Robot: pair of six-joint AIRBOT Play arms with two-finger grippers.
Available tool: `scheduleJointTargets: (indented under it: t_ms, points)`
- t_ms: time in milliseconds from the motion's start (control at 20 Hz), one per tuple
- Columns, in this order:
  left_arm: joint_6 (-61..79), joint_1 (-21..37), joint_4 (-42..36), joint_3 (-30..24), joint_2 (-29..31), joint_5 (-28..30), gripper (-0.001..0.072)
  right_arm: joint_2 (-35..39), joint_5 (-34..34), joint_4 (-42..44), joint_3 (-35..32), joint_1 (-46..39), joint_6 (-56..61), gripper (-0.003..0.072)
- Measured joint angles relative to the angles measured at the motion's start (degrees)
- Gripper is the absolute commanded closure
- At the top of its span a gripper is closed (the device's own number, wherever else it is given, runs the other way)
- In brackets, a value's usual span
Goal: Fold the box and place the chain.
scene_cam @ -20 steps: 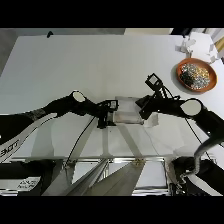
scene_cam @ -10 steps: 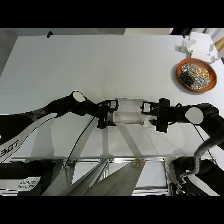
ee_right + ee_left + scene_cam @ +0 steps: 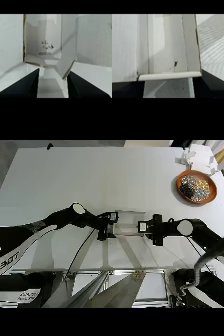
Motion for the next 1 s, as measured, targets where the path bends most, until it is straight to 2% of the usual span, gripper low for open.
scheduleJointTargets:
  t_ms: [50,400,800,850,1000]
  points:
    - [0.0,0.0,0.0,0.0,0.0,0.0,0.0500,-0.6,0.0,0.8,-0.1,0.0,-0.4,0.0448]
    - [0.0,0.0,0.0,0.0,0.0,0.0,0.0500,-2.1,2.2,4.7,-0.2,0.0,-1.3,0.0449]
    - [0.0,0.0,0.2,0.0,0.0,-0.1,0.0500,-2.3,-2.8,10.7,-0.2,0.0,-3.4,0.0470]
    - [0.0,0.0,0.1,0.0,0.0,-0.1,0.0500,-2.3,-3.1,11.1,-0.2,0.0,-3.7,0.0508]
    - [-0.1,0.0,0.0,0.0,0.0,0.0,0.0500,-2.3,-3.7,12.2,-0.2,0.0,-4.5,0.0513]
